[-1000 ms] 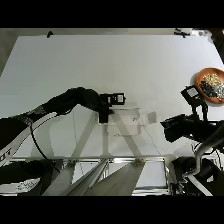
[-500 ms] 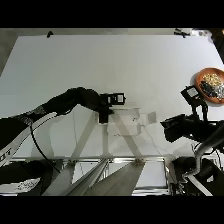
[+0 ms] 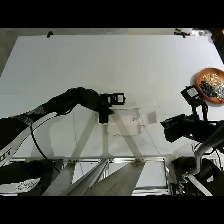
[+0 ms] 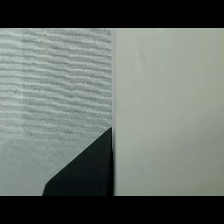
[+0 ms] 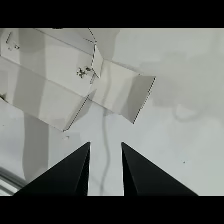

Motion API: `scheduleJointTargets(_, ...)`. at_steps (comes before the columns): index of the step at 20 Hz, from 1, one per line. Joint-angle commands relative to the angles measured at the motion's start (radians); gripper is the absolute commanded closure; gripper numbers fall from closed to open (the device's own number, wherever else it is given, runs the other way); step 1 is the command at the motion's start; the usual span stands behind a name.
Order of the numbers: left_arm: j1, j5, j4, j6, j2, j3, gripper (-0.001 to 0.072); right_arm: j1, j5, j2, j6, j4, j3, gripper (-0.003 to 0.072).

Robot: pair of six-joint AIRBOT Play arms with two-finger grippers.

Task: Fold the box and place the chain.

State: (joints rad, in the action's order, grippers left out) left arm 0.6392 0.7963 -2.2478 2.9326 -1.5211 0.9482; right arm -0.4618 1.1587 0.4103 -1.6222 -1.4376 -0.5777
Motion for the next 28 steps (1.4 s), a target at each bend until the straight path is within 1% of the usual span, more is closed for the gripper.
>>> scheduleJointTargets(1,0.000,0.000,0.002,0.000,0.000,0.000,0.0702,0.000,-0.022,-0.001,0.007,0.000,0.000,0.0461)
scheduleJointTargets(4,0.000,0.000,0.005,0.000,0.000,0.000,0.0702,0.000,-0.042,-0.001,0.007,0.000,0.000,0.0461)
scheduleJointTargets(21,0.000,0.000,0.006,0.000,0.000,0.000,0.0701,0.000,-0.033,-0.001,0.006,0.005,0.000,0.0461)
scheduleJointTargets(25,0.000,0.000,0.048,0.000,0.000,0.000,0.0702,0.000,-0.019,-0.001,0.002,0.006,0.000,0.0461)
scheduleJointTargets(28,0.000,0.000,0.049,0.000,0.000,0.000,0.0702,0.000,-0.017,-0.001,0.002,0.006,0.000,0.0461)
